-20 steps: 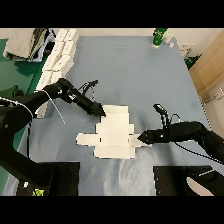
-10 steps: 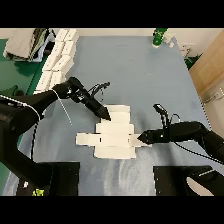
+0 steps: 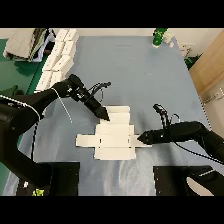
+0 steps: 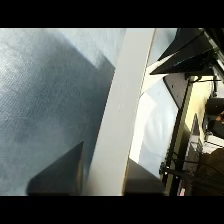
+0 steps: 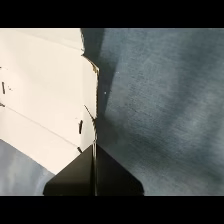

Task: Fold the box.

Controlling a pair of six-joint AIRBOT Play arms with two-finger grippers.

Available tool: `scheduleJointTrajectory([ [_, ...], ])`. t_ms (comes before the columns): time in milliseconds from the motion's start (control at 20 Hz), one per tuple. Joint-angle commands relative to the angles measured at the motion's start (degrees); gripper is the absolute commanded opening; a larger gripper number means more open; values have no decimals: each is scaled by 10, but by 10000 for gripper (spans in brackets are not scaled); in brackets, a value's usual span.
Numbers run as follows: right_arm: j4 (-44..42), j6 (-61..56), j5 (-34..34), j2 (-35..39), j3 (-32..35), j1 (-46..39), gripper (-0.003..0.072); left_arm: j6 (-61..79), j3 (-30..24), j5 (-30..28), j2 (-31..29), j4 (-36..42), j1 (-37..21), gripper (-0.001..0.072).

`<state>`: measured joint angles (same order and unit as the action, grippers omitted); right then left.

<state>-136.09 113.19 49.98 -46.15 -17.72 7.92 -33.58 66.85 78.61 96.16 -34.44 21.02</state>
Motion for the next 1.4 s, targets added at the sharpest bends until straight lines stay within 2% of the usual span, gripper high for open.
scheduleJointTrajectory([
  [0, 0, 0, 0, 0, 0, 0, 2, 36, 1, 22, 0, -3, 0, 13],
  [200, 0, 0, 0, 0, 0, 0, 4, 42, 1, 4, 0, -2, 1, 12],
  [250, 0, 0, -2, 0, 0, 0, 37, 43, 1, 3, 0, 0, 1, 13],
  [300, 1, 0, -6, 0, 0, 0, 121, 43, 1, -1, 0, 1, 1, 13],
  [350, 6, 0, -16, 1, 0, 0, 267, 51, 1, -2, 0, 2, 1, 13],
  [400, 21, 0, -31, 2, -1, -2, 345, 63, 1, -2, 0, 2, 1, 12],
  [550, 113, -32, -52, 1, -30, -7, 345, 77, 2, -24, -2, 22, 1, 9],
  [700, 231, -134, -46, 2, -94, -7, 345, 110, -3, -54, -43, 43, 5, 6],
  [850, 373, -337, -10, 2, -170, -7, 345, 148, -59, -126, -128, 54, 13, 5],
  [1000, 458, -413, 28, 2, -235, -7, 345, 220, -128, -196, -209, 75, 35, 5],
  [1100, 459, -417, 31, 2, -262, -7, 342, 250, -171, -262, -249, 76, 71, 5],
  [1200, 448, -417, 34, 2, -268, -7, 335, 277, -217, -355, -290, 75, 118, 5],
  [1250, 436, -417, 49, 2, -268, -7, 248, 299, -240, -401, -313, 74, 144, 5],
  [1300, 419, -415, 73, 2, -267, -7, 17, 317, -257, -436, -333, 74, 164, 6],
  [1350, 393, -399, 99, 2, -267, -7, 1, 329, -271, -458, -350, 74, 179, 7],
])
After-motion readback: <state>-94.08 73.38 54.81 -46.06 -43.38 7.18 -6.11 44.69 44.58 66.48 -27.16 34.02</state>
